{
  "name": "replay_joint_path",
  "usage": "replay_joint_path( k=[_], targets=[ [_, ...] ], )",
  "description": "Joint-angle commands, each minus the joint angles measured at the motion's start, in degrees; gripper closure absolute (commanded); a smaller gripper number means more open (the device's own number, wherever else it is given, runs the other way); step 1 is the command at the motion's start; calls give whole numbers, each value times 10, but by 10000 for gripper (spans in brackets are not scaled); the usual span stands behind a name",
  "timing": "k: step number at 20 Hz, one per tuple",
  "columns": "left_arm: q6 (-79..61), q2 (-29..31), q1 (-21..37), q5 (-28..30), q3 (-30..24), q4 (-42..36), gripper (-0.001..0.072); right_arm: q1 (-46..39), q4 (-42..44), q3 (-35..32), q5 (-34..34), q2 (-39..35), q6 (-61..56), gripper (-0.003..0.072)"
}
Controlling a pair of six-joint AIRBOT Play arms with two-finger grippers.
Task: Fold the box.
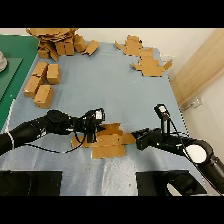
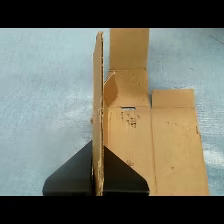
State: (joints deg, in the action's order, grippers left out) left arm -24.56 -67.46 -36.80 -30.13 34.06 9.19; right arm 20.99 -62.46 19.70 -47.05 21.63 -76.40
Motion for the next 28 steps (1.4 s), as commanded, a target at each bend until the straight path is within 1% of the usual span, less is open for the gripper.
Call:
replay_joint_path(
  k=[1,5,8,10,11,12,13,14,15,16,17,18,19,20,22,23,26,28],
  targets=[
    [0,0,0,-13,0,0,698,5,-47,0,-7,-12,-33,683],
    [2,0,0,-14,0,2,698,5,-47,0,-7,20,-30,683],
    [1,0,0,-18,0,2,698,5,-47,0,-1,29,-21,683],
    [1,0,0,-18,0,2,698,6,-42,0,5,31,26,683],
    [1,0,0,-18,0,2,698,12,-24,0,0,31,89,682],
    [1,0,0,-18,0,2,698,24,6,0,-10,30,153,640],
    [1,0,0,-18,0,2,698,44,41,0,-23,30,195,620],
    [1,0,0,-18,0,2,698,67,61,0,-38,30,205,620],
    [1,0,0,-19,0,2,698,99,60,0,-65,31,205,620],
    [1,0,0,-18,0,2,698,132,30,-2,-88,31,205,618],
    [1,0,0,-18,0,2,698,168,-31,-6,-95,31,204,549],
    [1,0,0,-18,0,0,698,198,-92,-11,-81,31,204,472],
    [1,0,0,-18,0,0,698,224,-145,-16,-46,38,205,345],
    [1,0,0,-19,0,0,698,245,-180,-19,-4,50,205,260],
    [1,0,0,-18,0,0,698,273,-198,-18,54,83,205,248],
    [1,0,0,-18,0,0,698,282,-198,-18,72,106,207,213],
    [1,0,0,-18,0,0,698,288,-196,-18,78,192,266,213],
    [1,0,0,-18,0,0,698,288,-196,-11,83,236,278,213]
  ],
)
